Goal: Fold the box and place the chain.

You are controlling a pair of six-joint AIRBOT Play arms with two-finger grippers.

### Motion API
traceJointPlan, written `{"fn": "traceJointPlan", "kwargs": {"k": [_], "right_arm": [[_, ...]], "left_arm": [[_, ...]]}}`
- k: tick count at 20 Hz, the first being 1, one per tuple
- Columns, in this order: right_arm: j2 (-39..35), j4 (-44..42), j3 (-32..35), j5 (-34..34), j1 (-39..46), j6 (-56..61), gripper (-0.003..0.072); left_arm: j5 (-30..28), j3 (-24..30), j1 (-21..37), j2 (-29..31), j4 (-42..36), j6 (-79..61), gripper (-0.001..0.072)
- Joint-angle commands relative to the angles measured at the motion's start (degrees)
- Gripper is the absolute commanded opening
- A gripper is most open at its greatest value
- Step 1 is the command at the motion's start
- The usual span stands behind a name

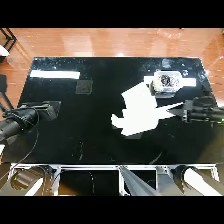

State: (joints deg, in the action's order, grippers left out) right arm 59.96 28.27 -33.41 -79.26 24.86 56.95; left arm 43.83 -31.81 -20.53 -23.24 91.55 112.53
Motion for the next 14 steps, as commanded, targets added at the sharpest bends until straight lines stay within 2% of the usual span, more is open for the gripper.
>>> {"fn": "traceJointPlan", "kwargs": {"k": [1,4,6,8,10,14], "right_arm": [[-12.5,-5.1,7.0,18.8,-14.9,8.3,0.0021],[-16.0,-4.6,7.1,30.2,-29.6,9.5,0.0021],[-16.2,1.0,7.1,36.0,-38.8,3.5,0.0021],[-16.2,9.6,7.2,42.3,-46.4,2.4,0.0021],[-16.1,15.8,7.2,46.2,-50.0,2.4,0.0021],[-16.1,17.9,7.9,46.3,-49.9,2.3,0.0021]], "left_arm": [[-0.2,2.6,0.0,-2.1,-5.9,0.0,0.0636],[-0.9,3.7,0.0,-6.1,-8.5,0.0,0.0636],[-3.0,3.7,0.0,-9.1,-8.5,0.0,0.0637],[-4.7,3.7,0.0,-12.3,-9.1,0.0,0.0637],[-4.8,3.7,0.4,-15.9,-12.0,-0.1,0.0636],[-4.8,3.7,2.3,-22.3,-18.0,-6.6,0.0637]]}}
